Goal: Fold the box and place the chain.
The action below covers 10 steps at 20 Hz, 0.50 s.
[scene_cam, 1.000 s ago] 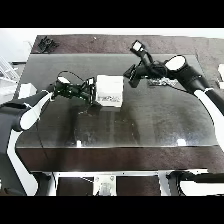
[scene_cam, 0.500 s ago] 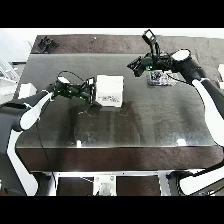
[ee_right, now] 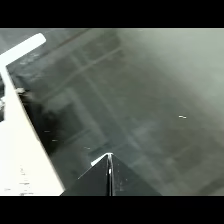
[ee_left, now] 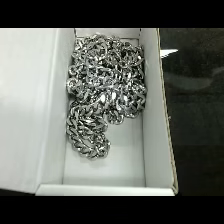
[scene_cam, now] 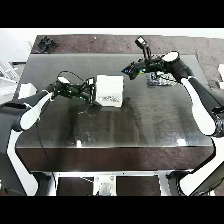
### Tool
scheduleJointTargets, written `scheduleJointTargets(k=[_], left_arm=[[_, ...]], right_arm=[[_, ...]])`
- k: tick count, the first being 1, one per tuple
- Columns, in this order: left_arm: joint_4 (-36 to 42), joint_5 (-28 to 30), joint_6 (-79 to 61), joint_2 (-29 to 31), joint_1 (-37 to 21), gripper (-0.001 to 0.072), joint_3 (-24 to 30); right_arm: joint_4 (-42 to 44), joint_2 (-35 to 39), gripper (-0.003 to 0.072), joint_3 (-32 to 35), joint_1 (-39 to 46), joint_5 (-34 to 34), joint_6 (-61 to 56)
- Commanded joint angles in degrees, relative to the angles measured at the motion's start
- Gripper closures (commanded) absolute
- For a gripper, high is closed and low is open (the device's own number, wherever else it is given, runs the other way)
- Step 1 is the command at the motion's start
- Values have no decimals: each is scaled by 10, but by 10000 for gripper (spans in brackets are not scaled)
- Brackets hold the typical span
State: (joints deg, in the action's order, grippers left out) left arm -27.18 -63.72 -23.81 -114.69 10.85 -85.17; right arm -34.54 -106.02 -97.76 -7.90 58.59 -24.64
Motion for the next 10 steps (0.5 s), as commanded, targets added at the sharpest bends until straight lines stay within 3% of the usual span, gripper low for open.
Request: scheduleJointTargets(k=[1, 4, 9, 10], left_arm=[[0, 0, 0, 0, 0, 171, 0], [0, 0, 0, 0, 0, 171, 0], [0, 0, 0, 0, 0, 171, 0], [0, 0, 0, 0, 0, 171, 0]], right_arm=[[0, -6, 666, -3, -18, 59, -13], [0, -6, 666, -3, -28, 134, -13], [1, -6, 653, -3, -30, 183, -13], [1, -6, 552, -3, -31, 197, -13]])
